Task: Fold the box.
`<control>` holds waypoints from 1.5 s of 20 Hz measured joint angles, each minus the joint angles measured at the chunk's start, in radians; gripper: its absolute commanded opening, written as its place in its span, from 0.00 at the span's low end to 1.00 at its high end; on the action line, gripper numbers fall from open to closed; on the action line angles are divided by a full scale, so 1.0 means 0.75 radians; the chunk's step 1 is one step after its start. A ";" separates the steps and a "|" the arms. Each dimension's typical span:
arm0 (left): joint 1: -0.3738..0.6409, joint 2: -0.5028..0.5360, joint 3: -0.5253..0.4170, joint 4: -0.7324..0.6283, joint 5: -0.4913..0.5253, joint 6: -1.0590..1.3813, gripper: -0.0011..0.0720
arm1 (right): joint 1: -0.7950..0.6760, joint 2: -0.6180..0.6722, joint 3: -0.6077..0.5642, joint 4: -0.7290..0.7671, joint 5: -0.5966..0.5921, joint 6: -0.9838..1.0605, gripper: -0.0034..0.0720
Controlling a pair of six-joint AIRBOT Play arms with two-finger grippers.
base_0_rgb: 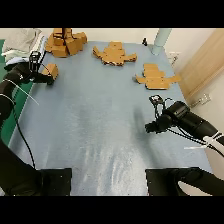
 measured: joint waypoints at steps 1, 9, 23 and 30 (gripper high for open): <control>0.002 -0.032 0.036 0.013 0.014 -0.013 0.73 | 0.001 0.000 0.000 -0.001 0.000 0.000 0.07; 0.004 -0.116 0.119 0.036 0.097 -0.046 0.73 | 0.000 0.000 0.000 -0.001 -0.001 0.000 0.07; 0.007 -0.124 0.125 0.026 0.105 -0.051 0.98 | 0.000 0.000 0.000 0.000 -0.001 0.000 0.07; 0.024 -0.086 0.135 0.042 -0.157 -0.051 0.98 | 0.000 0.000 0.000 -0.002 -0.001 0.000 0.07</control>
